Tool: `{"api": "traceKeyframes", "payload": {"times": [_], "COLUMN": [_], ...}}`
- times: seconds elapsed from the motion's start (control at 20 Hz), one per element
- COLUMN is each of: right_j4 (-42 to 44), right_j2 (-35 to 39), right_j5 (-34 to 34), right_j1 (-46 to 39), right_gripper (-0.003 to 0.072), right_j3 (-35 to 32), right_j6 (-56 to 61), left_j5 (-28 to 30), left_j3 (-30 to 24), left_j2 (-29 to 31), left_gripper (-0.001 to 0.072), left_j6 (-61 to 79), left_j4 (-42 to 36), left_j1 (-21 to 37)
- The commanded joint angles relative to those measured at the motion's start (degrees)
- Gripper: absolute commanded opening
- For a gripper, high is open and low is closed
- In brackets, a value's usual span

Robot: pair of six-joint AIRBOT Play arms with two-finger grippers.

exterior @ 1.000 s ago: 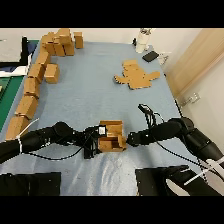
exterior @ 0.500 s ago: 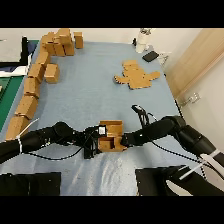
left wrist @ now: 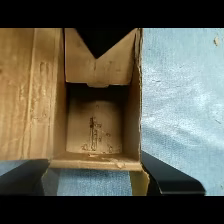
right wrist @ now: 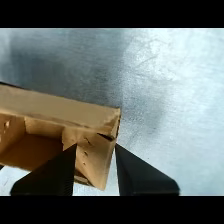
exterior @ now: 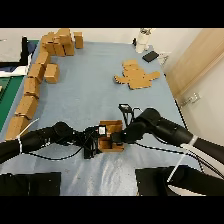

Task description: Fold the box.

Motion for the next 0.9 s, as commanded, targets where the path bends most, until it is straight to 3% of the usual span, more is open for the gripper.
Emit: {"api": "traceKeyframes", "payload": {"times": [0.0, 0.15, 0.25, 0.3, 0.4, 0.5, 0.55, 0.65, 0.7, 0.85], "right_j4": [-4.9, -7.4, -8.8, -8.9, -9.1, -9.1, -9.1, -8.6, -8.2, -8.7], "right_j2": [-5.7, -9.4, -10.4, -10.4, -10.4, -10.4, -10.3, -10.2, -9.9, -8.0], "right_j5": [-3.9, -6.6, -8.6, -8.9, -9.7, -9.7, -9.6, -10.4, -11.0, -15.4], "right_j1": [4.8, 6.9, 7.5, 7.5, 7.5, 7.5, 7.7, 7.6, 7.7, 7.6], "right_gripper": [0.0366, 0.0357, 0.0262, 0.0145, 0.0005, 0.0005, 0.0010, 0.0349, 0.0446, 0.0448], "right_j3": [4.0, 5.2, 5.5, 5.6, 6.1, 6.4, 6.7, 8.1, 8.9, 11.2], "right_j6": [11.0, 15.7, 17.7, 17.9, 17.8, 17.8, 17.4, 17.3, 17.2, 17.2], "left_j5": [0.0, 0.0, 0.0, 0.0, 0.0, 0.0, 0.0, 0.0, 0.0, 0.0], "left_j3": [0.1, 0.1, 0.1, 0.1, 0.1, 0.1, 0.1, 0.1, 0.1, 0.1], "left_j2": [0.0, 0.0, 0.0, 0.0, 0.0, 0.0, 0.0, 0.0, 0.0, 0.0], "left_gripper": [0.0523, 0.0524, 0.0524, 0.0524, 0.0523, 0.0523, 0.0523, 0.0523, 0.0524, 0.0523], "left_j6": [0.0, 0.0, 0.0, 0.0, 0.0, 0.0, 0.0, 0.0, 0.0, 0.0], "left_j4": [0.0, 0.0, 0.0, 0.0, 0.0, 0.0, 0.0, 0.0, 0.0, 0.0], "left_j1": [0.0, 0.0, 0.0, 0.0, 0.0, 0.0, 0.0, 0.0, 0.0, 0.0]}}
